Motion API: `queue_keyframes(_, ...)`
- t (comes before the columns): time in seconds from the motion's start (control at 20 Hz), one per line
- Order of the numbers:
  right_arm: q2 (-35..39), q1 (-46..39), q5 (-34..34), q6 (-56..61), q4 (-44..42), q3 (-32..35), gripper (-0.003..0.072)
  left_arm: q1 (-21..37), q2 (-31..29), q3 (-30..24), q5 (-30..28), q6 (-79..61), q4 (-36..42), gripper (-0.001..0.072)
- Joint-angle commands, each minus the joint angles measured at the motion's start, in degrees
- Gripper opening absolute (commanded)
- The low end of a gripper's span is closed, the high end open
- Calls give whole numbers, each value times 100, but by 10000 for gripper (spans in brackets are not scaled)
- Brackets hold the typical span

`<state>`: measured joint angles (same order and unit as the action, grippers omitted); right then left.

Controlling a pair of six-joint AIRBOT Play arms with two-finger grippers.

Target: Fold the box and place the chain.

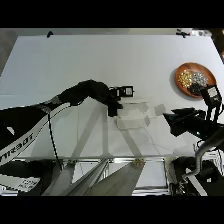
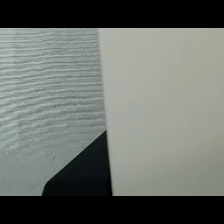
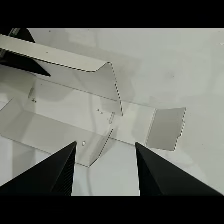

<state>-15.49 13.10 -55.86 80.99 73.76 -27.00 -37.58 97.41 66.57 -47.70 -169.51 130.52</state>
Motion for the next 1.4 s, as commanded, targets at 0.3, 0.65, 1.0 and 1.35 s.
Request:
queue_keyframes(0.3, -2, -2, -7, -57, 2, 0, 410, -2, 2, -2, -7, 0, -39, 13)
queue_keyframes(0.65, -2, -2, -26, -208, 136, 0, 410, -2, 2, -2, -9, 0, -31, 10)
queue_keyframes(1.0, -2, -2, -24, -219, 256, 0, 410, -2, 2, -2, -249, -2, -52, 2)
queue_keyframes(1.35, -2, -2, -26, -216, 256, 0, 410, -2, 2, -2, -756, -2, -76, -1)
